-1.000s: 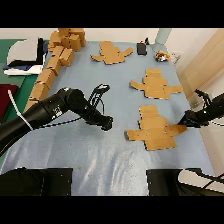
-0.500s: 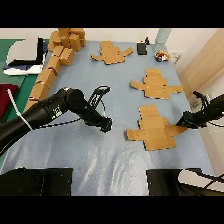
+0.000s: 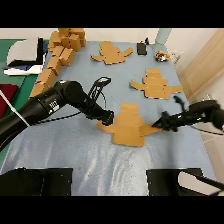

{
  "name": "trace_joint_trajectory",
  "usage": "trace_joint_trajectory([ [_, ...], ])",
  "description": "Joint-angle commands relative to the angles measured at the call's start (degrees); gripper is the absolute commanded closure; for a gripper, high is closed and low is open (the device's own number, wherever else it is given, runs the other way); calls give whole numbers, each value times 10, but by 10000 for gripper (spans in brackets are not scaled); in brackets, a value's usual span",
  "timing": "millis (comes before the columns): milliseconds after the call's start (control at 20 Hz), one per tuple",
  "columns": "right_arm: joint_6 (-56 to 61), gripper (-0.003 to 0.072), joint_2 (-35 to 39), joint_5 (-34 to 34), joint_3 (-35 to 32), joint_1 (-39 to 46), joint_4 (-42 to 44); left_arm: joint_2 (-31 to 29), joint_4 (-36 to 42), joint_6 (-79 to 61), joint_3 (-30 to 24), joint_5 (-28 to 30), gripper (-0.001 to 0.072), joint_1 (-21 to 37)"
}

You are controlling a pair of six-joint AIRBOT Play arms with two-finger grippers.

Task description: Fold the box.

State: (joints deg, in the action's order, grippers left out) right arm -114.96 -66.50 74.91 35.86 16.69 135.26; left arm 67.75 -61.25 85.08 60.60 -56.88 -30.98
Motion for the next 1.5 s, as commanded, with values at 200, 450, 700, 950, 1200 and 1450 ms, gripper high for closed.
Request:
trace_joint_trajectory([
  [200,35,393,93,-187,-122,-158,8,1,0,4,10,-28,120,35],
  [450,17,519,79,-180,-116,-166,15,1,36,16,10,-46,120,46],
  [700,-76,683,73,-160,-112,-225,42,5,128,21,10,-73,120,126],
  [950,-110,684,169,-220,-154,-293,33,46,129,-40,1,-138,120,212],
  [1200,-94,684,281,-245,-193,-338,19,83,143,-95,-49,-84,120,213],
  [1450,-78,684,296,-242,-198,-347,3,164,270,-227,-54,-62,120,213],
])
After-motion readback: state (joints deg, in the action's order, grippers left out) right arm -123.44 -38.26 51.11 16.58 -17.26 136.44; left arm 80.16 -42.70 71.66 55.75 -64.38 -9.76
